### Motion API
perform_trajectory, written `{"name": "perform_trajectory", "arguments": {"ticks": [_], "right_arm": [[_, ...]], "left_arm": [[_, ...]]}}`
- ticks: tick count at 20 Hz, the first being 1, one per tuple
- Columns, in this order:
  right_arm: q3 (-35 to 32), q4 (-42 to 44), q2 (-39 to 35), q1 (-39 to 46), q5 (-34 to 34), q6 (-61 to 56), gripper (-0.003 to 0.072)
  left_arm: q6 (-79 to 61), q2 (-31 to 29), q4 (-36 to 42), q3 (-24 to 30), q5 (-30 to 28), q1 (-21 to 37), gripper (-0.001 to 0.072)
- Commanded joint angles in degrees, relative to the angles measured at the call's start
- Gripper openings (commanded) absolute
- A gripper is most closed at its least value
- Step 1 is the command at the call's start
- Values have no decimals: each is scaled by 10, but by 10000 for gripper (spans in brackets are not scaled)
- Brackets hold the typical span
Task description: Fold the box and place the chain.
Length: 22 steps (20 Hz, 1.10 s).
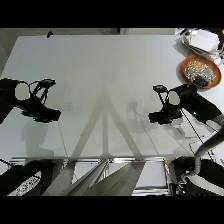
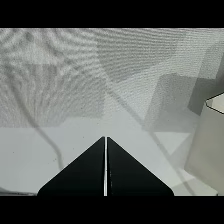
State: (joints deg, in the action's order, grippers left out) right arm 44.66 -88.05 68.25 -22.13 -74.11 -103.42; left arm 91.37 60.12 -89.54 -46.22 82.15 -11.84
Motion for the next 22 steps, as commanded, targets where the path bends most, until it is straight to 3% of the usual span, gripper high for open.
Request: {"name": "perform_trajectory", "arguments": {"ticks": [1, 6, 9, 13, 14, 17, 22], "right_arm": [[0, 0, 0, -1, 0, 0, 18], [2, -24, -1, 1, 4, 6, 18], [21, -101, -3, 27, -12, 19, 19], [72, -212, -3, 125, -15, 22, 23], [83, -233, -3, 150, -17, 33, 70], [104, -292, -3, 223, -12, 75, 448], [105, -355, 0, 331, 32, 98, 468]], "left_arm": [[0, 0, 0, 0, 0, 1, 5], [0, 0, 0, 0, 0, 1, 5], [0, 0, 0, 0, 0, 0, 5], [0, -1, 0, 0, 0, 0, 5], [0, 0, 0, 0, 0, 0, 5], [0, 0, 0, 0, 0, 0, 5], [0, 0, 0, 0, 0, 0, 5]]}}
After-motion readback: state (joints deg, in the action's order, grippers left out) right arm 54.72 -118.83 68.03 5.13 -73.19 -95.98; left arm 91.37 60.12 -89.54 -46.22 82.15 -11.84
